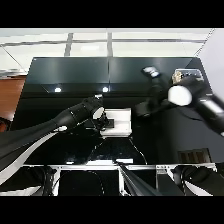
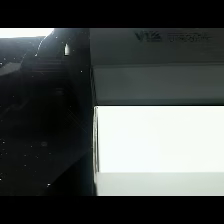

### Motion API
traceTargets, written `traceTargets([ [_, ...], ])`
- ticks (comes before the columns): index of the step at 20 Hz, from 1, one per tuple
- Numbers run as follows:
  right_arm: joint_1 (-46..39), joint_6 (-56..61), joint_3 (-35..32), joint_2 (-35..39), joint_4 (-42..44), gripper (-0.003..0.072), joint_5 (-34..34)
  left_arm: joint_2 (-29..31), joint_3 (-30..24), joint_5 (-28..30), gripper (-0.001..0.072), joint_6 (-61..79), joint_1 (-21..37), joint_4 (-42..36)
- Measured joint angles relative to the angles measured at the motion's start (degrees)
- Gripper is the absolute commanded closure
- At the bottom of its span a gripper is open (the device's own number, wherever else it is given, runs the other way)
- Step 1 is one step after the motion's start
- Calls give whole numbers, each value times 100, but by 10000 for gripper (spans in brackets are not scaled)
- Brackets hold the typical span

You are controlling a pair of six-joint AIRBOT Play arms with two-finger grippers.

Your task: Fold the box and place the chain.

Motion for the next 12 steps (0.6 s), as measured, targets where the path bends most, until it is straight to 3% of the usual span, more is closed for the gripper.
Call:
traceTargets([
  [2,-431,-24,-9,271,-824,361,-190,0,0,2,680,0,0,7],
  [3,-697,76,-44,354,-1257,212,-417,0,0,2,680,0,0,9],
  [4,-977,212,-109,398,-1604,-34,-745,0,0,2,680,0,0,13],
  [8,-2330,798,-402,118,-2212,-34,-2332,0,0,2,680,-4,0,13],
  [11,-3338,1137,-179,-621,-1617,-34,-3014,0,0,2,680,-4,0,13],
  [12,-3595,1193,44,-927,-1241,1,-3071,0,0,2,680,-4,0,13],
])
